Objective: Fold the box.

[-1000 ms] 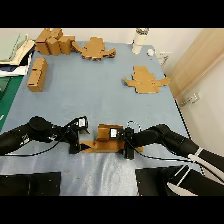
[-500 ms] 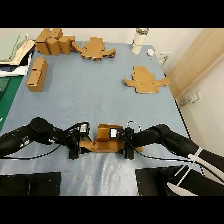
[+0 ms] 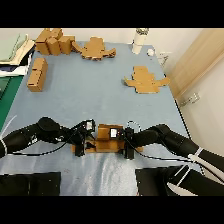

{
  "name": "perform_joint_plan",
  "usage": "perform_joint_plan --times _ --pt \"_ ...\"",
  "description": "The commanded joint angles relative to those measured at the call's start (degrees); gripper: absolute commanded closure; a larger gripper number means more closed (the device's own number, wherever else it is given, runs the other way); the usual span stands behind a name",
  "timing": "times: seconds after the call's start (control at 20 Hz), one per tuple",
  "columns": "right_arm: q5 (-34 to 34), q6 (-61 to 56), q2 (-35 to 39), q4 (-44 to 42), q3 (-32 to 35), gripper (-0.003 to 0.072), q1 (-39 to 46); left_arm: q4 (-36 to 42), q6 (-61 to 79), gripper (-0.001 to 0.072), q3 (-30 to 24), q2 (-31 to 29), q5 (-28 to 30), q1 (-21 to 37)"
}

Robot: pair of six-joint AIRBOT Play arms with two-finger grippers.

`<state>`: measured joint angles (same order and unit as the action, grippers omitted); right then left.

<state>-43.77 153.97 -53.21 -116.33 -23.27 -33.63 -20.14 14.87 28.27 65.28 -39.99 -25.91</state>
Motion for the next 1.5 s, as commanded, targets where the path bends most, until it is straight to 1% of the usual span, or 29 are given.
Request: perform_joint_plan --times 0.0,0.05,0.1,0.15,0.4,0.55,0.7,0.75,0.8,0.85,0.95,1.05,1.35,1.4,1.45 --pt "0.02 -0.02 -0.02 -0.02 0.02 0.0177 -0.04 1.46 0.33 0.0428 0.42 0.39 -0.68 -0.81" --pt "0.02 -0.02 -0.02 -0.02 0.02 0.0178 -0.04 1.6 0.31 0.0428 0.42 0.39 -1.16 -0.92" --pt "0.02 -0.02 -0.02 -0.02 0.02 0.0177 -0.04 1.9 0.28 0.0512 0.42 0.42 -1.42 -0.92" --pt "0.02 -0.02 -0.02 -0.02 0.02 0.0178 -0.04 1.9 0.28 0.0549 0.42 0.39 -1.68 -0.92" --pt "0.02 -0.02 -0.02 -0.02 0.02 0.0177 -0.04 2.4 0.28 0.0553 0.42 0.63 -1.49 -0.92" --pt "0.02 -0.02 -0.02 -0.02 0.02 0.0178 -0.04 4.07 0.35 0.0554 0.42 2.08 -1.46 -1.07" --pt "0.02 -0.02 -0.02 -0.02 0.0 0.0177 -0.04 5.42 0.81 0.0552 0.42 2.54 1.01 -2.43" --pt "0.02 -0.02 -0.02 -0.02 0.0 0.0178 -0.04 5.7 0.85 0.0512 0.42 2.86 1.07 -2.64" --pt "0.02 -0.02 -0.02 -0.02 0.02 0.0178 -0.04 5.97 1.11 0.0341 0.42 3.17 0.96 -2.84" --pt "0.02 -0.02 -0.02 -0.02 0.0 0.0178 -0.04 6.25 1.2 0.0246 0.42 3.61 0.98 -3.06" --pt "0.02 -0.02 -0.02 -0.02 0.02 0.0178 -0.04 6.43 1.25 0.0249 0.46 3.8 0.57 -3.06" --pt "0.02 -0.02 -0.02 -0.02 0.0 0.0178 -0.04 6.4 1.2 0.0221 0.46 3.8 0.5 -3.06" --pt "0.02 -0.02 -0.02 -0.02 0.0 0.0178 -0.04 6.4 1.2 0.0212 0.46 3.8 0.48 -3.04" --pt "0.02 -0.02 -0.02 -0.02 0.0 0.0178 -0.04 6.4 1.14 0.0015 0.46 3.8 0.59 -3.04" --pt "0.02 -0.02 -0.02 -0.02 0.02 0.0177 -0.04 6.34 1.14 0.0016 0.46 3.78 0.55 -3.04"
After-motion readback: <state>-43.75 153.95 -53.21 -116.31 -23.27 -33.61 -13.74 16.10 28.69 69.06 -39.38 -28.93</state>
